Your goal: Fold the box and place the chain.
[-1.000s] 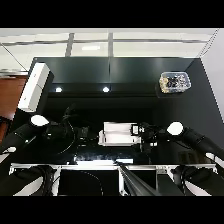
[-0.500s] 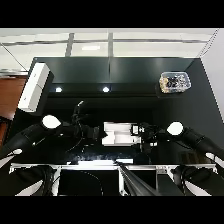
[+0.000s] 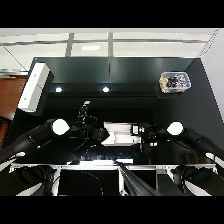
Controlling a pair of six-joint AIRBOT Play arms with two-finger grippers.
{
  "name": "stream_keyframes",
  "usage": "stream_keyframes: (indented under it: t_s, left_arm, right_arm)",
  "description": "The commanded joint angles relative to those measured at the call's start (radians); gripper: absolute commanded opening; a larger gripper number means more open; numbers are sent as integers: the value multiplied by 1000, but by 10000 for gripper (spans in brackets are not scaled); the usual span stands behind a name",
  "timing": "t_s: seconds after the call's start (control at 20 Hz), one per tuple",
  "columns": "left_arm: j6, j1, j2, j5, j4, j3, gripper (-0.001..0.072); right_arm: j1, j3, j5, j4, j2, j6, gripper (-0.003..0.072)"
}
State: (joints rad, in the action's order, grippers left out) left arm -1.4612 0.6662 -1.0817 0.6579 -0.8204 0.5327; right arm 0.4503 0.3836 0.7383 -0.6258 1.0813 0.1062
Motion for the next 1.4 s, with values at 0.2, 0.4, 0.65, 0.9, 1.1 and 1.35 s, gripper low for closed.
stream_keyframes:
  t_s: [0.2,0.4,0.65,0.9,1.1,1.35]
  left_arm:
    - [-89,18,-35,-40,-64,16,689]
    - [-88,27,-83,9,-83,76,689]
    - [-387,129,-85,90,-367,156,668]
    - [-785,245,-146,272,-644,256,466]
    - [-830,293,-270,395,-665,388,419]
    - [-911,315,-322,399,-668,438,293]
  right_arm:
    - [0,0,-1,0,0,0,422]
    - [0,0,-1,0,0,0,422]
    - [0,0,-3,0,0,0,422]
    - [0,0,-3,0,0,0,422]
    - [0,0,-3,-1,0,0,422]
    - [0,0,-3,-1,0,0,422]
